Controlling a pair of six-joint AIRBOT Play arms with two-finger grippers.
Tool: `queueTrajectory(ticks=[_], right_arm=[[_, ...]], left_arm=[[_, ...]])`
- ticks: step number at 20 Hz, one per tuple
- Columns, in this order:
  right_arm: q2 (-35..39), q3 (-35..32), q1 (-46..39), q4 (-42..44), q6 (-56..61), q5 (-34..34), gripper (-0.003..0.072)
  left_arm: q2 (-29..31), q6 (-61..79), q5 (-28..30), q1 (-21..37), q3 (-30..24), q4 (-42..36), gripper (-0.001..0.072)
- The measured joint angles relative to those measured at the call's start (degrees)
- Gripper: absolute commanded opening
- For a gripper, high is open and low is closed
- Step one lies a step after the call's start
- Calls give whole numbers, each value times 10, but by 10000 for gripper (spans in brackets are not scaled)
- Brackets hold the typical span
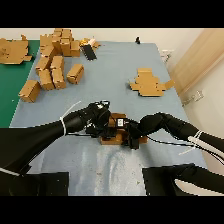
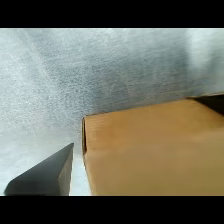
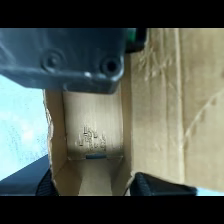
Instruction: Fold the box.
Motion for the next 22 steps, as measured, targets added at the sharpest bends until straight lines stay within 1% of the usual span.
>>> queueTrajectory(ticks=[5, 6, 7, 8, 11, 12, 13, 16, 22], right_arm=[[0, 0, 0, 0, 0, 0, 499], [0, 0, 0, 0, 0, 0, 499], [0, 0, 0, 0, 0, 0, 499], [0, 0, 0, 0, 0, 0, 499], [0, 0, 0, 0, 0, 0, 499], [0, 0, 0, 0, 0, 0, 499], [0, 0, 0, 0, 0, 0, 499], [0, 0, 0, 0, 2, -4, 499], [0, 0, 0, -1, 0, -2, 499]], left_arm=[[-15, 0, -8, 0, 14, 2, 424], [-16, -1, -8, 0, 16, 2, 386], [-17, -1, -7, 0, 16, 1, 319], [-17, -2, -6, 0, 17, 1, 281], [-19, -2, -2, 0, 18, 0, 279], [-19, -3, -1, 0, 18, 0, 129], [-19, -5, -1, 0, 18, 1, 11], [-19, -11, 0, 0, 18, 3, 11], [-19, -9, 4, 0, 18, -17, 13]])
